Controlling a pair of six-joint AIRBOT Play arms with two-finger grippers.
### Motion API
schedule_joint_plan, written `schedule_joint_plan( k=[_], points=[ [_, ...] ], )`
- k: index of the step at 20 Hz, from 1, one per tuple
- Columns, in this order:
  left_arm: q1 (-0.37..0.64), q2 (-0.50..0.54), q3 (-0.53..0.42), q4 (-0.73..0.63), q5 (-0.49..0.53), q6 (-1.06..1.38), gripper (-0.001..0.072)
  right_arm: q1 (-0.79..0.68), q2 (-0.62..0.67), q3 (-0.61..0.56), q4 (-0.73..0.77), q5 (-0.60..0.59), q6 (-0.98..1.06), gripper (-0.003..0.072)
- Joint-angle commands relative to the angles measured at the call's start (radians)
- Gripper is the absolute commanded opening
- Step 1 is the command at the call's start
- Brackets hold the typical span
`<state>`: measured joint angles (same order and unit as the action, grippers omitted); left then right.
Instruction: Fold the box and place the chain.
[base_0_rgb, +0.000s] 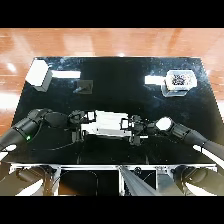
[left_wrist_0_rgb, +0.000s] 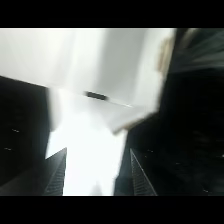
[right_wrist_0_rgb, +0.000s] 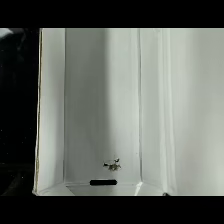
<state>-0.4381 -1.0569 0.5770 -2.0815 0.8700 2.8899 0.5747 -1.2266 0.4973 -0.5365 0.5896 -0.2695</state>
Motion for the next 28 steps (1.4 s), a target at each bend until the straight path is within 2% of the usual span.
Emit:
schedule_joint_plan(
  k=[1, 12, 13, 14, 16, 18, 25, 28],
  points=[
    [-0.003, -0.016, 0.008, -0.003, -0.051, 0.046, 0.0499, 0.0, 0.0, 0.0, 0.0, 0.0, 0.0, 0.0609],
    [-0.044, -0.068, 0.008, -0.075, -0.09, 0.047, 0.0484, 0.0, 0.0, 0.0, 0.0, 0.0, 0.0, 0.0609],
    [-0.05, -0.068, 0.008, -0.077, -0.09, 0.047, 0.0462, 0.0, 0.0, 0.0, 0.0, 0.0, 0.0, 0.0609],
    [-0.051, -0.069, 0.008, -0.081, -0.089, 0.046, 0.0406, 0.0, 0.0, 0.0, 0.0, 0.0, 0.0, 0.0609],
    [-0.05, -0.068, 0.008, -0.095, -0.089, 0.046, 0.0214, 0.0, -0.001, 0.0, 0.0, 0.0, 0.0, 0.0608],
    [-0.051, -0.068, 0.008, -0.124, -0.087, 0.046, 0.0137, 0.0, 0.0, 0.0, 0.0, 0.0, 0.0, 0.0608],
    [-0.054, -0.071, 0.008, -0.224, -0.09, 0.046, 0.0137, 0.0, 0.0, 0.0, 0.0, 0.0, 0.0, 0.0608],
    [-0.096, -0.085, 0.008, -0.236, -0.114, 0.046, 0.0137, 0.0, 0.0, 0.0, 0.0, 0.0, 0.0, 0.0608]
  ],
)
